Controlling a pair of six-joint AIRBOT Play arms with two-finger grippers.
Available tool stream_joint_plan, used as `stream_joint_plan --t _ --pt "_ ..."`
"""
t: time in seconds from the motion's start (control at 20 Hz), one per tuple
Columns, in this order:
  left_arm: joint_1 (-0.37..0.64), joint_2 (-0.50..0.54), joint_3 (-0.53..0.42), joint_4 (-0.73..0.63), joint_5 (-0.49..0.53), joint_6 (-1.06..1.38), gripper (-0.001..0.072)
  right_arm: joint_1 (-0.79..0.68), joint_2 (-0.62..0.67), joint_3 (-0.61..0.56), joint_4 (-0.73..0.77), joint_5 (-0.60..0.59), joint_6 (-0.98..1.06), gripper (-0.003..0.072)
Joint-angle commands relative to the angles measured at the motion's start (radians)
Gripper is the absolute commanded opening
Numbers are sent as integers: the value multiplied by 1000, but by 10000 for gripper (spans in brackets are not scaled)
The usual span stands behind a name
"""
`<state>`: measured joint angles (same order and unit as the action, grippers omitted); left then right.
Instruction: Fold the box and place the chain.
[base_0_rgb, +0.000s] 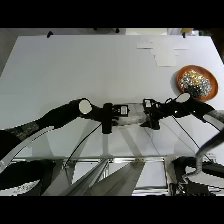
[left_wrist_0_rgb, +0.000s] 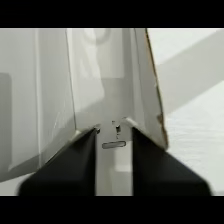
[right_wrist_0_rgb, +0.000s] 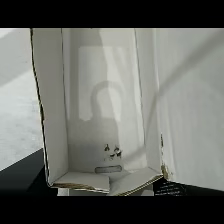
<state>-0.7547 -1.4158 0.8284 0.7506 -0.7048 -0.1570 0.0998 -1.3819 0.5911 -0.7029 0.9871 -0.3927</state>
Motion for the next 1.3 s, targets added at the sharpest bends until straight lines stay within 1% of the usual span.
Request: stream_joint_plan --t 0.0,0.05,0.2,0.3,0.4,0.5,0.55,0.7,0.8,0.9,1.0,1.25 --pt "21 63 1 87 -63 -154 18 1 0 0 0 0 -1 298" --pt "33 90 1 145 -107 -237 4 1 0 0 0 0 -1 298" --pt "74 166 1 357 -246 -610 3 1 0 0 0 0 -1 298" --pt "114 213 1 457 -306 -846 3 1 0 0 0 0 -1 298" --pt "171 254 1 509 -336 -1135 3 1 0 0 0 0 -1 298" --pt "237 260 -2 496 -351 -1387 3 1 0 0 0 0 -1 298" --pt "262 253 -13 462 -343 -1455 3 1 0 0 0 0 -1 298" --pt "283 201 -57 365 -306 -1463 4 1 0 0 0 0 -1 298" --pt "279 143 -61 303 -293 -1459 5 1 0 0 0 0 -1 298" --pt "270 93 -61 190 -264 -1381 5 1 0 0 0 0 -1 298" --pt "248 69 -60 108 -253 -1334 4 1 0 0 0 0 -1 298" --pt "224 14 -60 95 -250 -1329 4 1 0 0 0 0 -1 298"
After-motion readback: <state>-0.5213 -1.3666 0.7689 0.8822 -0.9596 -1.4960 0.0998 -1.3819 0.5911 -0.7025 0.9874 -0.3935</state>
